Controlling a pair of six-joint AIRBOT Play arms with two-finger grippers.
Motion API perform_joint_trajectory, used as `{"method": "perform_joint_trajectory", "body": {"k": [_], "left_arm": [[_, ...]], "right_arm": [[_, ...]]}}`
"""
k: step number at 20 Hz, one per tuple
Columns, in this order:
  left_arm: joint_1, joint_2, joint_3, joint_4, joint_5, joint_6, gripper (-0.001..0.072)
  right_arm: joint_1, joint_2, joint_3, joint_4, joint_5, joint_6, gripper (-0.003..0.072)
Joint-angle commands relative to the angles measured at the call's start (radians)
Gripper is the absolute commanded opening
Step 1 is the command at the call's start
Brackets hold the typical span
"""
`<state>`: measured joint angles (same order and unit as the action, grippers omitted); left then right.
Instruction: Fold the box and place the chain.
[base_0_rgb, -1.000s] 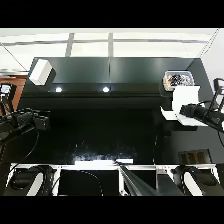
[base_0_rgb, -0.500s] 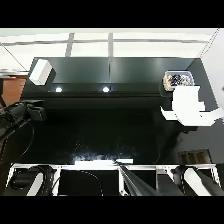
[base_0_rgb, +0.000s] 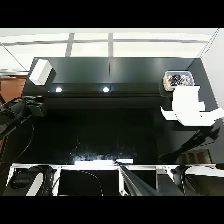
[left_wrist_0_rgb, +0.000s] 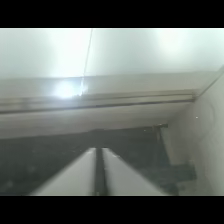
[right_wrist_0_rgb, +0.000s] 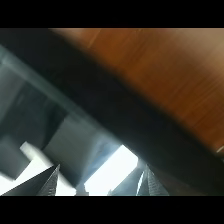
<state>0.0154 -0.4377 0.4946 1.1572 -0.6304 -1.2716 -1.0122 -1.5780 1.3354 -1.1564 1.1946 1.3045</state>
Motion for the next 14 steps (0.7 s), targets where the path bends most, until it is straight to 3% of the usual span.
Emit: {"method": "perform_joint_trajectory", "body": {"k": [1,4,11,13,14], "left_arm": [[0.0,-0.031,0.0,-0.041,0.002,-0.001,0.0713],[0.0,-0.062,0.0,-0.044,-0.01,-0.001,0.0711],[0.0,-0.08,0.0,-0.059,-0.035,-0.001,0.0711],[0.0,-0.08,0.0,-0.059,-0.035,-0.001,0.0711],[0.0,-0.08,0.0,-0.059,-0.036,-0.001,0.0711]], "right_arm": [[0.019,-0.145,0.129,0.105,0.245,-0.217,0.0629],[0.086,-0.167,0.132,0.103,0.234,-0.313,0.0629],[0.182,-0.217,0.137,-0.038,0.276,-0.31,0.0601],[0.169,-0.215,0.139,-0.033,0.287,-0.294,0.0376],[0.163,-0.211,0.139,-0.019,0.297,-0.294,0.0135]]}}
